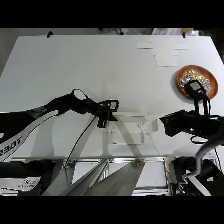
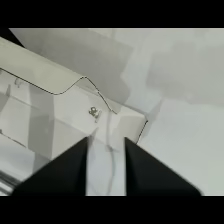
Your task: Fold the box and place the chain.
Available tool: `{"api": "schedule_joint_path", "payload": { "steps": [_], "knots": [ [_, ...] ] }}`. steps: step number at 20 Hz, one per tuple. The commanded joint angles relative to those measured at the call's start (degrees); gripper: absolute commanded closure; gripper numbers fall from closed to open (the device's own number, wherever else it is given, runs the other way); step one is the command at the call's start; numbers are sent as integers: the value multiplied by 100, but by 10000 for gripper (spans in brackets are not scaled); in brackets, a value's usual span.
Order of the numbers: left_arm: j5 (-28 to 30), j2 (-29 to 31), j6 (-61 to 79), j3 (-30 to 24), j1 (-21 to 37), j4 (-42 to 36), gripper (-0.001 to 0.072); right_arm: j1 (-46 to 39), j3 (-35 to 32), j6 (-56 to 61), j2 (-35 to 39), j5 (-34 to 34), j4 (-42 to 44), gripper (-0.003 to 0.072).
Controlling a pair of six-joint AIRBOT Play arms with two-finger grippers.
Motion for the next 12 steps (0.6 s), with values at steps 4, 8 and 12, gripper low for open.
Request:
{"api": "schedule_joint_path", "payload": {
  "steps": [4,8,12],
  "knots": [
    [2,-2,4,4,-4,2,698,4,-382,-2846,-4,9,1058,670],
    [2,-2,0,4,-4,2,698,98,-1075,-4695,-203,-111,1687,670],
    [-2,-2,-2,4,-4,2,699,721,-1320,-6297,-603,-315,1615,670]
  ]
}}
